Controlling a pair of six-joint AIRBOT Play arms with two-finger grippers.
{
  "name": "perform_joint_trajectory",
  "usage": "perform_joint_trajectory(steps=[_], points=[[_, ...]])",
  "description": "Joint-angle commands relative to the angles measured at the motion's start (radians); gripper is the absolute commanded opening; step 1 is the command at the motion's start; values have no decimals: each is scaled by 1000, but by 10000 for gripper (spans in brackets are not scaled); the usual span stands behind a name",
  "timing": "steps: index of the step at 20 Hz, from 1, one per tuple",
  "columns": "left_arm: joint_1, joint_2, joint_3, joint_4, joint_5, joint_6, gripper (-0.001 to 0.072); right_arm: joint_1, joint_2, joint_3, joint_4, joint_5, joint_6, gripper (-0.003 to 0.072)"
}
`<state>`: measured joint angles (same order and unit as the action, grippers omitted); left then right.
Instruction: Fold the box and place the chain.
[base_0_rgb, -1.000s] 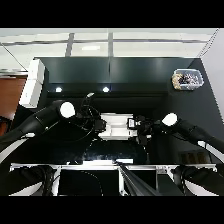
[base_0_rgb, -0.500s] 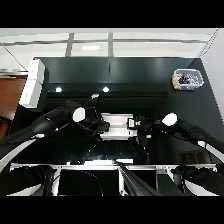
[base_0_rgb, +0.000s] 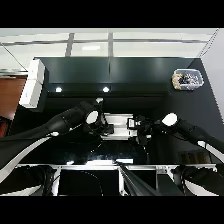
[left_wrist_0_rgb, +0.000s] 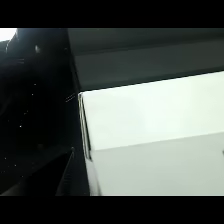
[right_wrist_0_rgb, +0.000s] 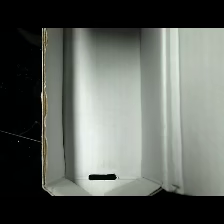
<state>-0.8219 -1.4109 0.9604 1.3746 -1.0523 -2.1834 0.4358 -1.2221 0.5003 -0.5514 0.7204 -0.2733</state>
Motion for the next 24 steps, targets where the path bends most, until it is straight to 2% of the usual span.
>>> perform_joint_trajectory(steps=[1,2,15,16,17,18,22,23,24], points=[[-8,-10,5,0,-14,-73,320,0,0,0,0,1,0,316],[-12,-10,6,5,-14,-72,273,0,0,0,0,1,0,316],[-13,-11,6,35,23,-103,266,0,0,0,0,1,0,316],[-13,-12,6,35,24,-103,184,0,0,0,0,1,0,316],[-13,-13,6,35,28,-103,134,0,0,0,0,0,0,316],[-13,-14,7,34,30,-102,26,0,0,0,0,1,0,316],[-13,-14,7,34,27,-102,31,0,0,0,0,1,0,317],[-13,-14,7,34,27,-102,110,0,0,0,0,1,0,316],[-14,-14,7,32,28,-93,288,0,0,0,0,1,0,317]])
